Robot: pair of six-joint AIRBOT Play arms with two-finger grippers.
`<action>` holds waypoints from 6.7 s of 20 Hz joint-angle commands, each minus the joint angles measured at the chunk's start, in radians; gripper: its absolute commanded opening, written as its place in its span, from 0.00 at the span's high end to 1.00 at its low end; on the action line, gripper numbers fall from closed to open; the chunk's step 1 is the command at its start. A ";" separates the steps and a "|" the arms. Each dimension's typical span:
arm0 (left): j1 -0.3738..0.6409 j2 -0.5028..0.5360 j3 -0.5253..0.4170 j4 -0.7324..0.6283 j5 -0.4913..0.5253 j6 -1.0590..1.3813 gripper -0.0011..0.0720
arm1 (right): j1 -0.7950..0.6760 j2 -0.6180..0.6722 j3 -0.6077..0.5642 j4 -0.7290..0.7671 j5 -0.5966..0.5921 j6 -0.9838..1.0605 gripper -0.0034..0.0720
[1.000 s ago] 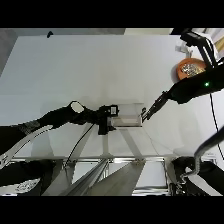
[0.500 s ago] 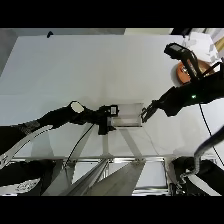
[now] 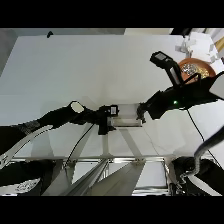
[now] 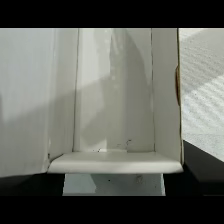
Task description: Fold the box and place the chain.
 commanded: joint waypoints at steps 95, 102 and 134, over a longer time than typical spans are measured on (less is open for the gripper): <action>0.000 0.001 0.000 0.000 0.000 0.000 0.58 | -0.309 0.205 -0.546 0.208 -0.396 -0.956 0.95; 0.000 0.001 0.000 0.000 0.000 0.000 0.58 | -0.309 0.205 -0.388 0.302 -0.191 -0.930 0.95; 0.000 0.001 0.000 0.000 0.000 0.000 0.58 | 0.045 -0.206 -0.388 0.413 -0.505 -0.800 0.88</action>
